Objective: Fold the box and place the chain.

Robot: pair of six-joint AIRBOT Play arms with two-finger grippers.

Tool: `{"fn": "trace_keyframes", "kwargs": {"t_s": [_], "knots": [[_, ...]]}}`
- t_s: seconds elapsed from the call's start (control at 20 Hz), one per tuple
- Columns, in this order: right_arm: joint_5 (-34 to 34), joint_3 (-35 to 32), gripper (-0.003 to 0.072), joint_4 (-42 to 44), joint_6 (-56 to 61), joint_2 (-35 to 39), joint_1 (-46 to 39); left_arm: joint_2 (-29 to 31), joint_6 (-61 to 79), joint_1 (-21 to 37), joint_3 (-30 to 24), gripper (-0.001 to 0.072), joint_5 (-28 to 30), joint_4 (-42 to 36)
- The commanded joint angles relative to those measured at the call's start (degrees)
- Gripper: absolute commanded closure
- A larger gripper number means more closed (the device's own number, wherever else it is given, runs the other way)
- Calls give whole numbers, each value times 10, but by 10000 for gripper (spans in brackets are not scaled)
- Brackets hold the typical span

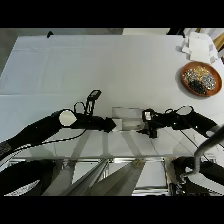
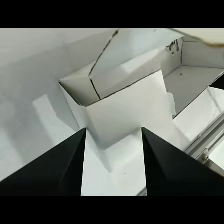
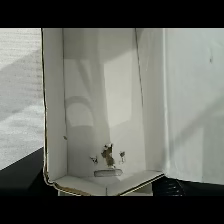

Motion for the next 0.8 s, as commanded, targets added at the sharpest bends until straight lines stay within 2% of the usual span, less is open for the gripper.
{"fn": "trace_keyframes", "kwargs": {"t_s": [0.0,0.3,0.55,0.75], "knots": [[0,0,253,0,0,0,0,-10,-30,-10,14,314,-2,10],[0,0,253,0,0,0,0,-80,-198,-40,102,315,-29,143],[0,0,253,0,0,0,0,-105,-344,-49,161,316,-137,286],[0,0,253,0,0,0,0,-105,-396,-51,195,316,-191,327]]}}
